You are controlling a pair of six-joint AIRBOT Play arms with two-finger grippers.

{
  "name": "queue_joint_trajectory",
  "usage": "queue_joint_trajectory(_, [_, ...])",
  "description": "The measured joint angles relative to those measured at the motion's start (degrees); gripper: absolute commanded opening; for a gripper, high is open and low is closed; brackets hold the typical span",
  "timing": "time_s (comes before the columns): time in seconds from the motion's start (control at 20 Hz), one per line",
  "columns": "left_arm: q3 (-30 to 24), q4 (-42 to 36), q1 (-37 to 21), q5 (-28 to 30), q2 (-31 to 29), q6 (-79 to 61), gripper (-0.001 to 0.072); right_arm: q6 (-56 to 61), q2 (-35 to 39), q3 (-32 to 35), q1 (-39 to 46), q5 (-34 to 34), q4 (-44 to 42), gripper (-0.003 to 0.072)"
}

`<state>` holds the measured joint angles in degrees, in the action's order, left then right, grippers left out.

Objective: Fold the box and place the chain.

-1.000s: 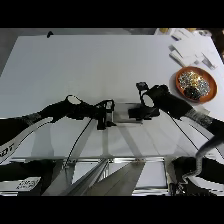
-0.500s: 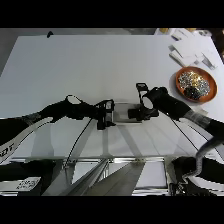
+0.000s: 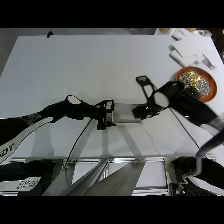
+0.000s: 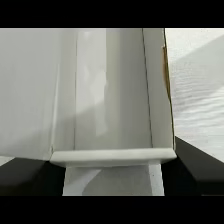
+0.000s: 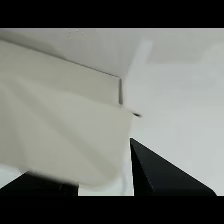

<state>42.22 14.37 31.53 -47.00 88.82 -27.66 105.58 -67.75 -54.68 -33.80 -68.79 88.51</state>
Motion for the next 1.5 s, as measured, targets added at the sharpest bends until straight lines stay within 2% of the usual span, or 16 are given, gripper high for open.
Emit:
queue_joint_trajectory(0.05, [0.0, 0.0, 0.0, 0.0, 0.0, 0.0, 0.0207, -2.0, 1.1, -1.6, 1.4, -1.1, 0.0, 0.0249])
queue_joint_trajectory(0.2, [0.0, 0.0, 0.0, -0.1, 0.0, 0.0, 0.0207, -8.3, 3.0, -7.6, 9.2, -1.6, 0.3, 0.0249])
queue_joint_trajectory(0.4, [0.0, 0.0, 0.0, -0.2, 0.0, 0.0, 0.0207, -15.0, 2.3, -12.8, 24.9, 1.0, 0.2, 0.0249])
queue_joint_trajectory(0.6, [0.0, 0.0, 0.0, -0.2, 0.0, 0.0, 0.0207, -19.9, -3.2, -14.4, 40.0, 4.1, 0.0, 0.025])
queue_joint_trajectory(0.8, [0.0, 0.0, 0.0, -0.2, 0.0, 0.0, 0.0207, -23.2, -10.3, -14.8, 50.0, 6.6, -0.2, 0.025])
queue_joint_trajectory(1.05, [0.0, 0.0, 0.0, -0.2, 0.0, 0.0, 0.0207, -24.6, -16.8, -15.0, 55.6, 5.2, -0.2, 0.0221])
queue_joint_trajectory(1.45, [0.0, 0.0, 0.0, -0.2, 0.0, 0.0, 0.0207, -25.0, -22.3, -15.0, 57.0, 5.5, -3.3, 0.0219])
queue_joint_trajectory(1.5, [0.0, 0.0, 0.0, -0.2, 0.0, 0.0, 0.0207, -25.0, -22.5, -15.0, 57.0, 5.7, -4.0, 0.0168])
